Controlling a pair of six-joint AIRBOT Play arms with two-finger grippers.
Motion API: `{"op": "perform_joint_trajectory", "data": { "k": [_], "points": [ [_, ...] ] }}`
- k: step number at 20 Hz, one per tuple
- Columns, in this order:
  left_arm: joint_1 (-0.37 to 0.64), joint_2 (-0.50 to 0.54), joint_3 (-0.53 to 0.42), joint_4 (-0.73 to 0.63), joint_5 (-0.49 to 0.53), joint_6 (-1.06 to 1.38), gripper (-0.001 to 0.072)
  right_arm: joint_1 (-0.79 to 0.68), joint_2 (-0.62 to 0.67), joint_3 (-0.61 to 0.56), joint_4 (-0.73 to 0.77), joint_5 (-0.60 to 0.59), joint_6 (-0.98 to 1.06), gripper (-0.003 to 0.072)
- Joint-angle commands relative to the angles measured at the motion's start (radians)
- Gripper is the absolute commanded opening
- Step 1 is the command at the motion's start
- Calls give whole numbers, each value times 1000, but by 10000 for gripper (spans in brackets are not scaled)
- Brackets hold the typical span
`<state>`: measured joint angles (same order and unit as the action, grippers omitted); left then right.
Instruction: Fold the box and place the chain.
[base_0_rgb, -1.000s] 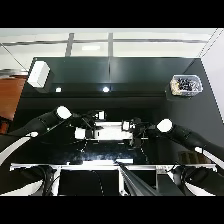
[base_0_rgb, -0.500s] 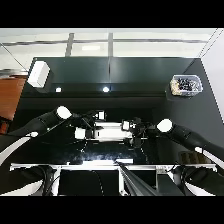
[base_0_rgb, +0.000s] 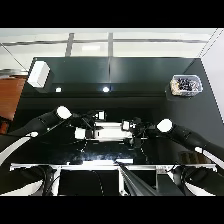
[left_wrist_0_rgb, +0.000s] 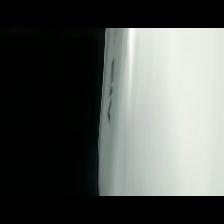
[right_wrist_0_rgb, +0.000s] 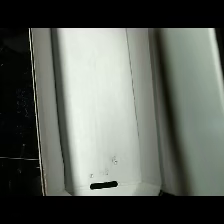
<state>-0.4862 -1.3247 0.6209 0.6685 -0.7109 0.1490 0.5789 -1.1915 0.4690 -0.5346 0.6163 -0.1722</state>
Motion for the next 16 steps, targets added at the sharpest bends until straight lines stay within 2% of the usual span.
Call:
{"op": "perform_joint_trajectory", "data": {
  "k": [1, 3, 16],
  "points": [
    [0, 0, 0, 0, 0, 0, 32, 1, -1, 0, 0, 0, 0, 436],
    [0, 0, 0, 0, 0, 0, 32, 1, -1, 0, 0, 0, 0, 306],
    [0, 16, 11, 2, -1, 0, 37, 1, -1, 0, 1, 0, 0, 311]
  ]
}}
